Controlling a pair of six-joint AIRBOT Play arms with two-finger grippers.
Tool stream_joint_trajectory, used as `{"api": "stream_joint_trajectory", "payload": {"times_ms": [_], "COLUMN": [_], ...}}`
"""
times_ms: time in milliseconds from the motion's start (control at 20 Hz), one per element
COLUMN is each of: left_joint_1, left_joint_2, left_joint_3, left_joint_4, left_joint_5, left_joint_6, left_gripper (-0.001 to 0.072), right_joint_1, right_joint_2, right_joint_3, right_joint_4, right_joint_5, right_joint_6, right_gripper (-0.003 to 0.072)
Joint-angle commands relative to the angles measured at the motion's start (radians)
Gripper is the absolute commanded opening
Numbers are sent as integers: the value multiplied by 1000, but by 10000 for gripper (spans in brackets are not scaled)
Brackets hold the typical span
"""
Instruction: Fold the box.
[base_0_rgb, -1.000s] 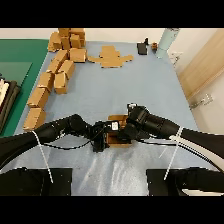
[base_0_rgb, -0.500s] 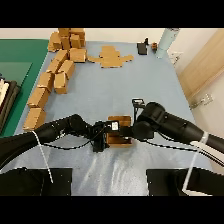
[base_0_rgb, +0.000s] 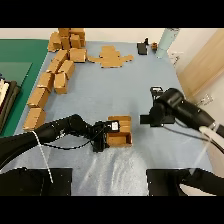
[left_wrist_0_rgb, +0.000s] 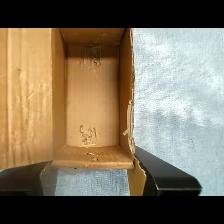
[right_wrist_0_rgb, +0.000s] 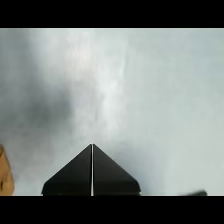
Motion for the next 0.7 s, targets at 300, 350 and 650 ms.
{"api": "stream_joint_trajectory", "payload": {"times_ms": [300,350,650], "left_joint_1": [1,1,1], "left_joint_2": [1,1,1], "left_joint_3": [0,0,0], "left_joint_4": [0,0,0], "left_joint_5": [1,1,1], "left_joint_6": [0,0,0], "left_gripper": [363,363,362], "right_joint_1": [-395,-377,-228], "right_joint_2": [-397,-399,-280], "right_joint_3": [196,197,83], "right_joint_4": [1100,1096,1096], "right_joint_5": [125,116,68], "right_joint_6": [-1060,-1071,-1237], "right_gripper": [3,3,2]}}
